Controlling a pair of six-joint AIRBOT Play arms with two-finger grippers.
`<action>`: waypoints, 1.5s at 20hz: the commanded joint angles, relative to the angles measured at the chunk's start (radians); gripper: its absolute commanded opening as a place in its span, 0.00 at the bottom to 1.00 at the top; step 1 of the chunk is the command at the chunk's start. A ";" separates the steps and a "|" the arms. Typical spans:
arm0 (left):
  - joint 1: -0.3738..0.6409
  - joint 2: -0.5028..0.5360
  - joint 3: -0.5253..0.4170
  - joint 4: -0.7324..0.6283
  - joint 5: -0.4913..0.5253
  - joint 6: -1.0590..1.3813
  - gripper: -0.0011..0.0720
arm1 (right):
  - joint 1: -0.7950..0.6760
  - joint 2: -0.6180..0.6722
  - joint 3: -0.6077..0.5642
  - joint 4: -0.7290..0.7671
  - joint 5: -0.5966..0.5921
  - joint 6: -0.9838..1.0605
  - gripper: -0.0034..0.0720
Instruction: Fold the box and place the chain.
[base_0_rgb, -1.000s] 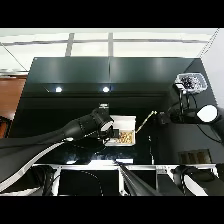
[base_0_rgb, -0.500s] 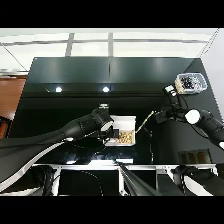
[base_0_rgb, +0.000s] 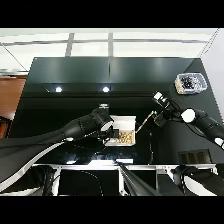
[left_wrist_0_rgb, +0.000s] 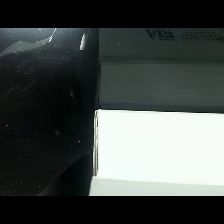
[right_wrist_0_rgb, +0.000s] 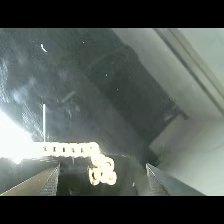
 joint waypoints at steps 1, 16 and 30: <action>0.000 0.000 0.000 0.000 0.000 0.000 0.05 | 0.001 -0.018 -0.001 0.058 -0.008 -0.084 0.70; 0.000 0.000 0.000 0.000 0.000 0.000 0.05 | -0.033 0.066 0.031 0.060 0.206 0.152 0.06; 0.000 0.000 0.000 0.000 0.000 0.000 0.05 | -0.033 0.341 0.578 0.324 0.980 0.527 0.06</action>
